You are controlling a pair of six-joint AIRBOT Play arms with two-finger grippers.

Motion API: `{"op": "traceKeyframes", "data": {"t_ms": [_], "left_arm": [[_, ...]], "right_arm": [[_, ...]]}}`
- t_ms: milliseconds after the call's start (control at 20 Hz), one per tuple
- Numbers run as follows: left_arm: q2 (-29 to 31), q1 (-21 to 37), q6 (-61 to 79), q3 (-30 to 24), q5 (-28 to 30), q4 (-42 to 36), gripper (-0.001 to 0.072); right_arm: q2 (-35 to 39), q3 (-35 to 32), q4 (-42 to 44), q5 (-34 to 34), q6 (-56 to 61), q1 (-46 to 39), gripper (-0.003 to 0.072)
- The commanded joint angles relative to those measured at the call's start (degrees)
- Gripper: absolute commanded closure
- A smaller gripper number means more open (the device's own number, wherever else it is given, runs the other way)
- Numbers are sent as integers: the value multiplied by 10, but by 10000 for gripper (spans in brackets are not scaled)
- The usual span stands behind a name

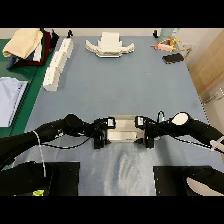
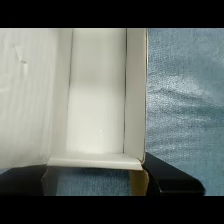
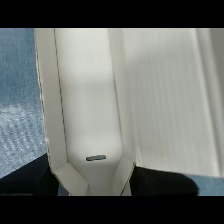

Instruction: Fold the box.

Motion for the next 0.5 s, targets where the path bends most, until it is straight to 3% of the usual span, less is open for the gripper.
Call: {"op": "traceKeyframes", "data": {"t_ms": [0,450], "left_arm": [[0,0,0,0,1,0,188],[0,0,0,0,1,0,188]], "right_arm": [[0,0,0,1,0,0,167],[0,0,1,3,0,0,166]]}}
